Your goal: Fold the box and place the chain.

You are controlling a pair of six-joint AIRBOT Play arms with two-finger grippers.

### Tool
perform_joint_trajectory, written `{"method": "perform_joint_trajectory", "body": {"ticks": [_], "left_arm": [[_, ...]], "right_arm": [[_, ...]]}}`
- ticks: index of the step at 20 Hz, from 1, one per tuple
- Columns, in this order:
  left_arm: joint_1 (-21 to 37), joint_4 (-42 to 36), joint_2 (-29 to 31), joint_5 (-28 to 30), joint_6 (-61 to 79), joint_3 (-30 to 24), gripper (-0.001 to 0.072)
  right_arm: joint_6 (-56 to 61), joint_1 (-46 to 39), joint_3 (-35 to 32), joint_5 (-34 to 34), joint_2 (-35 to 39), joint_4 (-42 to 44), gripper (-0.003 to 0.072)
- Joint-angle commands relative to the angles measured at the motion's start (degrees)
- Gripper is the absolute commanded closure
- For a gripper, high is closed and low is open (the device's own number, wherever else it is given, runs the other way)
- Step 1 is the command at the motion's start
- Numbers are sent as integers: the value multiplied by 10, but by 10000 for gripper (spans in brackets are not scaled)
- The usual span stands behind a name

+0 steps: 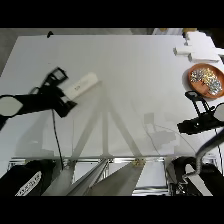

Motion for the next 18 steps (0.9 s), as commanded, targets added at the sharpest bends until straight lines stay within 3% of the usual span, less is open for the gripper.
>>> {"method": "perform_joint_trajectory", "body": {"ticks": [1, 6, 9, 11, 13, 15, 18], "left_arm": [[131, 44, 29, -7, -126, 0, 547], [204, 45, -65, -45, -171, 0, 545], [202, 46, -132, -67, -183, 0, 323], [202, 43, -167, -89, -211, 0, 306], [202, 43, -188, -105, -237, 0, 136], [202, 44, -192, -111, -246, 0, 12], [202, 44, -188, -124, -247, 0, 15]], "right_arm": [[0, 0, 0, 0, 0, 0, 645], [0, 0, 0, 0, 0, 0, 645], [0, 0, 0, 0, 0, 0, 645], [0, 0, 0, 0, 0, 0, 645], [0, 0, 0, 0, 0, 0, 645], [0, 0, 0, 0, 0, 0, 645], [0, 0, 0, 0, 0, 0, 645]]}}
